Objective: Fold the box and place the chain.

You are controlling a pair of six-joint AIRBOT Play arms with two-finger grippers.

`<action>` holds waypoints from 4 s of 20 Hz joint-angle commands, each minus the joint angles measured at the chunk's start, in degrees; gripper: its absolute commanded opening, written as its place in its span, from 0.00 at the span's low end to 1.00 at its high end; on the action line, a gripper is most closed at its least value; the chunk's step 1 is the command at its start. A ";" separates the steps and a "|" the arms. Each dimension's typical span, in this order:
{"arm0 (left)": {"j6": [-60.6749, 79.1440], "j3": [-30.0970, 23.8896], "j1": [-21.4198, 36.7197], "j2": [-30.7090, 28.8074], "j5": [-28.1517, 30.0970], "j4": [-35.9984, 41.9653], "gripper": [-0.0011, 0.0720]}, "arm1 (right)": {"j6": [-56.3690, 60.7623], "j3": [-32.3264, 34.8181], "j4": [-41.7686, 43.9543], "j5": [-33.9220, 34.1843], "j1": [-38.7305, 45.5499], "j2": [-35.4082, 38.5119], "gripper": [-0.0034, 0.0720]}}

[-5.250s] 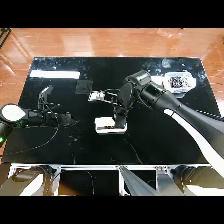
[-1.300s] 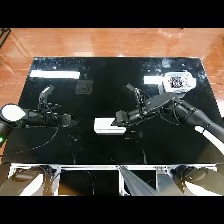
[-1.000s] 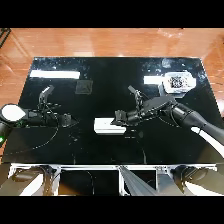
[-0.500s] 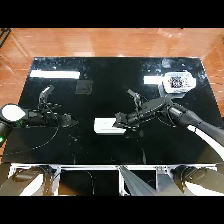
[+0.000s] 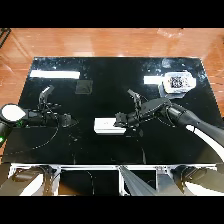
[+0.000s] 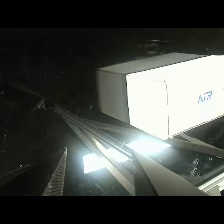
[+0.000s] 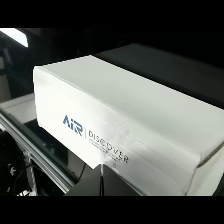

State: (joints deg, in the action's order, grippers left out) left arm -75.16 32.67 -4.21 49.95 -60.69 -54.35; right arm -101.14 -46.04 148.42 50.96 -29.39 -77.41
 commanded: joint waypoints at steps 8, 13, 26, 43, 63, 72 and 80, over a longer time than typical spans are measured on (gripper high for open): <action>0.02 0.04 0.04 0.02 0.20 0.02 0.71 | 0.00 0.04 -0.33 -0.57 -0.61 -1.68 0.07; 0.24 1.36 0.04 0.02 -0.04 -0.02 0.71 | -2.47 -1.01 3.28 3.72 0.83 1.62 0.07; 48.24 22.21 -18.91 15.13 -6.64 -0.79 0.84 | 3.28 2.49 -24.39 13.09 23.63 23.32 0.07; 57.81 22.16 -31.98 25.20 8.59 -2.45 0.88 | 3.26 5.11 -24.37 10.38 24.00 23.32 0.07; 50.25 21.77 -32.00 25.22 6.62 -5.75 0.88 | 3.26 5.22 -24.39 9.92 24.00 23.32 0.07; 50.27 21.77 -32.00 25.81 6.69 -5.18 0.88 | 3.26 5.38 -24.39 9.66 23.98 23.32 0.07; 50.29 21.77 -32.00 26.05 7.15 -5.20 0.88 | 3.26 5.38 -24.39 9.62 23.98 23.32 0.07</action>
State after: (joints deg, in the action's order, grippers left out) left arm -24.88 54.46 -36.21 75.85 -53.63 -59.55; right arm -97.89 -40.71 124.03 60.62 -5.39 -54.13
